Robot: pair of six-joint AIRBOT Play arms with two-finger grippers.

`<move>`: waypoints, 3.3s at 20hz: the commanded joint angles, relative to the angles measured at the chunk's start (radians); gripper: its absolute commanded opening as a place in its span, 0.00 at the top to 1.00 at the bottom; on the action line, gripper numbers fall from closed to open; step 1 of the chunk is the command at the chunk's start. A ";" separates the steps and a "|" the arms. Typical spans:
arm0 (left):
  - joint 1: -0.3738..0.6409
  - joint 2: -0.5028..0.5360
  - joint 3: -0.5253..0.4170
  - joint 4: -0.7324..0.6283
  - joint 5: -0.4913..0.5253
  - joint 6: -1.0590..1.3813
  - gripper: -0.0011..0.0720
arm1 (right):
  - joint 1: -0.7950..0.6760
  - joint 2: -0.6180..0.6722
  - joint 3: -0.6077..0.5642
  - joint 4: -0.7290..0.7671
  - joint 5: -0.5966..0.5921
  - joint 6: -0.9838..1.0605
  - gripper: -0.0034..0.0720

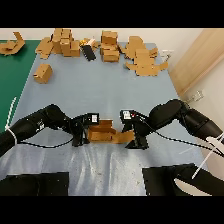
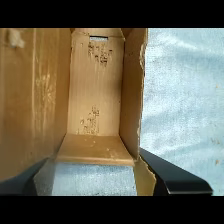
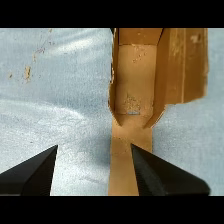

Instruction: Fold the box.

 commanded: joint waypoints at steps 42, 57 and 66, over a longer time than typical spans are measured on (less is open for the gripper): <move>-0.035 -0.071 0.001 -0.039 0.066 -0.002 0.21 | 0.030 -0.246 0.101 0.356 0.323 1.090 0.95; -0.035 -0.051 0.000 -0.032 0.066 -0.032 0.08 | 0.074 -0.329 0.106 0.306 0.434 1.046 0.95; -0.035 -0.052 -0.029 -0.039 0.074 -0.034 0.42 | 0.074 -0.329 0.106 0.305 0.435 1.046 0.95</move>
